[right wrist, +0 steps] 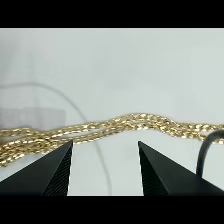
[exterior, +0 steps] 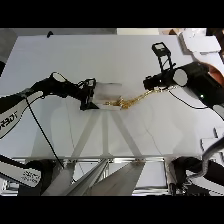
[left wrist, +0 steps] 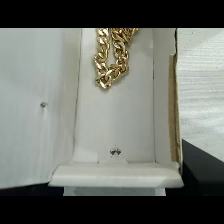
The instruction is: Fold the box and place the chain.
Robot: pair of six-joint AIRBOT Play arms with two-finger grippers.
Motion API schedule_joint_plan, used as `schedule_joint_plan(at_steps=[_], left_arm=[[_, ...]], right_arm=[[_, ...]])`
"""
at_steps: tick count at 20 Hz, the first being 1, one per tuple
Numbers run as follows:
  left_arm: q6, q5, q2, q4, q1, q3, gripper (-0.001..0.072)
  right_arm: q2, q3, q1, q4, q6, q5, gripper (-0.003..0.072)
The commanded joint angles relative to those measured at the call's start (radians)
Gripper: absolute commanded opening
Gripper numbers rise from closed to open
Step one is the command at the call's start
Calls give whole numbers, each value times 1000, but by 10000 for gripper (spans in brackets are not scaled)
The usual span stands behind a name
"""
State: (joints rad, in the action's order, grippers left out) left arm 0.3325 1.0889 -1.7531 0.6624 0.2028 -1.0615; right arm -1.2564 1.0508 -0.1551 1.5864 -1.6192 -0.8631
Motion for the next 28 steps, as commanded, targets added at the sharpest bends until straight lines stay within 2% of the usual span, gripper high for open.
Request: schedule_joint_plan(at_steps=[1, 2, 7, 10, 14, 15, 19, 23, 26, 28], left_arm=[[0, 0, 0, 0, 0, 0, 316], [0, 0, 0, 0, 0, 0, 316], [0, 0, 0, 0, 0, 0, 316], [0, 0, 0, 0, 0, 0, 316], [0, 0, 0, 0, 0, 0, 316], [0, 0, 0, 0, 0, 0, 316], [0, 0, 0, 0, 0, 0, 316], [0, 0, 0, 0, 0, 0, 316], [0, 0, 0, 0, 0, 0, 316], [0, 0, 0, 0, 0, 0, 316]], right_arm=[[-73, 2, 45, -5, -28, -33, 454], [-103, 13, 45, -5, -48, -53, 433], [-285, 174, 45, -43, -55, -243, 434], [-360, 227, 45, -44, -135, -332, 434], [-392, 228, 46, -56, -227, -326, 428], [-396, 228, 50, -55, -256, -316, 406], [-410, 228, 85, -147, -331, -243, 406], [-414, 228, 93, -142, -375, -189, 398], [-424, 228, 93, -142, -375, -171, 334], [-437, 228, 93, -141, -375, -176, 334]])
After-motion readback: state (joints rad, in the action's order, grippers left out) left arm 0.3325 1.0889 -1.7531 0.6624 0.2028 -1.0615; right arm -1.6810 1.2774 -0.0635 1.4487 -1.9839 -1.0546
